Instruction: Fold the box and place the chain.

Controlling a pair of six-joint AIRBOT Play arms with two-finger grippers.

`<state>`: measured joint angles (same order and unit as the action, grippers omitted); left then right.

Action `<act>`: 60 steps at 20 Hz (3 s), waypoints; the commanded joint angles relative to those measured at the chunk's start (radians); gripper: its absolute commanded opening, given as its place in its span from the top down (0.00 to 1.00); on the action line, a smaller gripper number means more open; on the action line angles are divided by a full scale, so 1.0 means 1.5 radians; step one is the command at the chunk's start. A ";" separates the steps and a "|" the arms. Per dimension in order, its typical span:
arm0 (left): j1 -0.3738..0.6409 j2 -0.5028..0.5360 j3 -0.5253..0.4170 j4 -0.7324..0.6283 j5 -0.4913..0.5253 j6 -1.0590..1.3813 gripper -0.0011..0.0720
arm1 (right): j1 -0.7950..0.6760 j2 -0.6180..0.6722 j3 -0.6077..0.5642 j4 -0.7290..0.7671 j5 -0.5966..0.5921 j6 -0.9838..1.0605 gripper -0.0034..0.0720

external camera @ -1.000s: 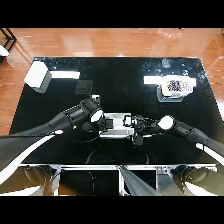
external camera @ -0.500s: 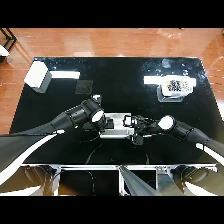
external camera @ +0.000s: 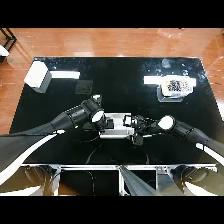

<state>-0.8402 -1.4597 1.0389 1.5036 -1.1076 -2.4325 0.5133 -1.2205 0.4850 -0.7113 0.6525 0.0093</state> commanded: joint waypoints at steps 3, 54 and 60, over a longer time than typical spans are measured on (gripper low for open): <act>0.000 0.000 0.000 -0.001 -0.002 0.002 0.96 | 0.000 0.020 0.001 -0.031 0.004 0.009 0.03; -0.001 0.000 0.000 0.004 -0.015 0.019 0.96 | 0.002 0.080 0.001 -0.024 0.012 0.021 0.72; -0.001 0.000 0.000 0.004 -0.015 0.019 0.96 | 0.035 0.066 0.001 0.019 0.003 0.019 0.83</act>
<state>-0.8402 -1.4601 1.0393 1.5089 -1.1309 -2.4039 0.5423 -1.1103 0.4850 -0.7216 0.6651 0.0383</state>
